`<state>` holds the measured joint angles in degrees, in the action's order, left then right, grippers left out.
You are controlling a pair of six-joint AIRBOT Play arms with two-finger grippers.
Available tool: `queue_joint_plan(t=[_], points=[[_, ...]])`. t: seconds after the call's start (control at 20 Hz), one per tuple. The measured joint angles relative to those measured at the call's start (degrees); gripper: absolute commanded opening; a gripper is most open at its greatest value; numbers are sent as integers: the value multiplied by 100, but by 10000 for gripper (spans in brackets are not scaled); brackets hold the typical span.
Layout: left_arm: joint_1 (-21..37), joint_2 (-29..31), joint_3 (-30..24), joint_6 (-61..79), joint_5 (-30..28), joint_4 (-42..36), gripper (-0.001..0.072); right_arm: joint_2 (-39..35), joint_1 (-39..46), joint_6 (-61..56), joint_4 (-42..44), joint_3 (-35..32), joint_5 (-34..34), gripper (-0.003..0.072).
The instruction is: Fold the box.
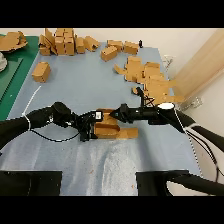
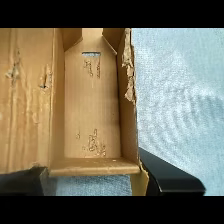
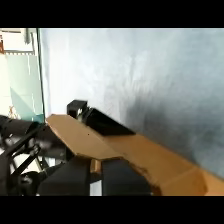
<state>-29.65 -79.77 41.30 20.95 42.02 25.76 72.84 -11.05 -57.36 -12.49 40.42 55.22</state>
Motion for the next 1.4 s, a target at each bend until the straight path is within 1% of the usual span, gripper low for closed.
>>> queue_joint_plan(t=[0.2,0.35,0.5,0.7,0.9,1.05,1.25,1.4], points=[[0,0,0,0,0,0,523,1034,57,116,-393,640,74,2],[0,0,0,-2,2,-2,522,1558,120,280,-748,874,334,2],[0,-2,0,-2,2,0,523,1770,149,389,-1082,960,588,2],[0,-2,0,-4,2,-2,523,1864,173,448,-1320,999,721,2],[0,-2,0,-4,0,-2,523,1853,175,514,-1394,1014,754,2],[0,-2,0,0,2,0,523,1646,267,662,-1353,1034,780,2],[0,-2,0,0,0,0,523,1003,535,1032,-1268,1029,850,2],[0,-2,0,0,0,-2,522,319,706,1187,-1335,804,901,2]])
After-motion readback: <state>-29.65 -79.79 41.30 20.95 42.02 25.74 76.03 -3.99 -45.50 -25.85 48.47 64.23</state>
